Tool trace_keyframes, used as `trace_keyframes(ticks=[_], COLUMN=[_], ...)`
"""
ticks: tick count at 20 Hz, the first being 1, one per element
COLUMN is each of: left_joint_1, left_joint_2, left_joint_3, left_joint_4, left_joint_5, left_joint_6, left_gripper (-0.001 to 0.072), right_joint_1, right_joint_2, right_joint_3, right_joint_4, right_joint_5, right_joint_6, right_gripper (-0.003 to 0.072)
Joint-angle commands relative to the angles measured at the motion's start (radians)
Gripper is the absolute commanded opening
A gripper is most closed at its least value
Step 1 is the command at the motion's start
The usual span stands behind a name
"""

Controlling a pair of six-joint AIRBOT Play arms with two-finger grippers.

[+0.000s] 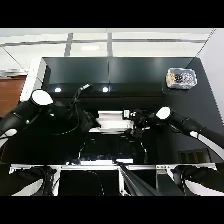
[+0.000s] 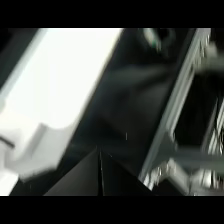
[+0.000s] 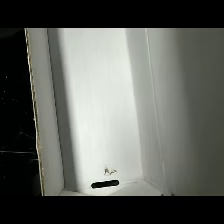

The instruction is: Fold the box and place the chain.

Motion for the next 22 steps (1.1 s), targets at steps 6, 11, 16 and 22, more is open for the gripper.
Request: trace_keyframes(ticks=[6, 11, 16, 22], left_joint_1=[-0.09, -0.043, -0.041, -0.029], left_joint_2=[-0.101, -0.176, -0.2, -0.208], left_joint_3=[-0.023, -0.024, -0.024, -0.017], left_joint_4=[-0.163, -0.095, -0.09, -0.008], left_joint_5=[0.574, 0.402, 0.368, 0.338], left_joint_6=[0.065, 0.053, 0.039, 0.024], left_gripper=[0.0025, 0.0025, 0.0025, 0.0023], right_joint_1=[0.0, 0.0, 0.0, 0.0], right_joint_2=[-0.001, -0.001, -0.001, -0.001], right_joint_3=[0.0, 0.0, 0.0, 0.0], right_joint_4=[-0.001, -0.001, -0.001, 0.0], right_joint_5=[0.001, 0.001, 0.0, 0.0], right_joint_6=[0.0, 0.0, 0.0, 0.0], right_gripper=[0.0127, 0.0127, 0.0127, 0.0127])
